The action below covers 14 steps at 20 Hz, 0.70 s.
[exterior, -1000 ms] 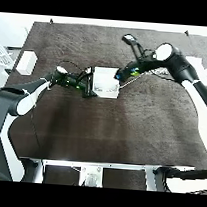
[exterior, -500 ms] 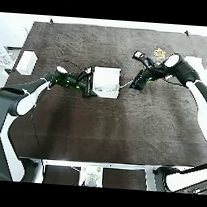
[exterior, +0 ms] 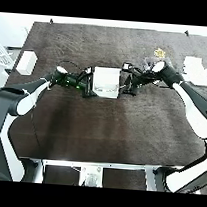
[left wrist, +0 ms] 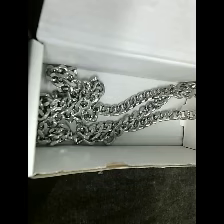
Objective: Fold the box and place the chain.
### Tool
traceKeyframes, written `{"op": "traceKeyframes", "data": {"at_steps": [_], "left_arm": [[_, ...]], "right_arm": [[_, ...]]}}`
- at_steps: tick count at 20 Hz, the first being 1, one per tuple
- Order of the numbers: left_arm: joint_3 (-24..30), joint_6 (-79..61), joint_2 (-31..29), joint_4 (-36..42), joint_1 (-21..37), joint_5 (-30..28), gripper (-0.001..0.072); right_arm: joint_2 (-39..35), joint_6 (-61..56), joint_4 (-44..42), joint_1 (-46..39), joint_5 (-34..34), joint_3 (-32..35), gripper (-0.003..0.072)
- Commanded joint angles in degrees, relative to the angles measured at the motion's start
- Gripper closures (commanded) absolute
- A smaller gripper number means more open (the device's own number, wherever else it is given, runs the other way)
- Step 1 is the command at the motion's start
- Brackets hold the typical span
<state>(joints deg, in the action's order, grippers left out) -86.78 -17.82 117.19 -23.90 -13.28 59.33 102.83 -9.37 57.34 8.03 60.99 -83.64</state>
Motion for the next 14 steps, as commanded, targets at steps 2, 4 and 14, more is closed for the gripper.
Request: {"op": "traceKeyframes", "data": {"at_steps": [2, 4, 14], "left_arm": [[0.0, 0.0, 0.0, -0.1, 0.0, -0.2, 0.0294], [0.0, 0.0, 0.0, -0.1, 0.0, -0.2, 0.0294], [0.0, 0.0, 0.0, -0.1, 0.0, -0.2, 0.0294]], "right_arm": [[2.2, 2.6, -2.6, 0.8, -2.2, 0.0, 0.0091], [2.7, 3.3, -3.7, 1.0, -3.8, 0.0, 0.0100], [3.2, 4.9, -6.3, 1.5, -6.5, -0.1, 0.0518]]}}
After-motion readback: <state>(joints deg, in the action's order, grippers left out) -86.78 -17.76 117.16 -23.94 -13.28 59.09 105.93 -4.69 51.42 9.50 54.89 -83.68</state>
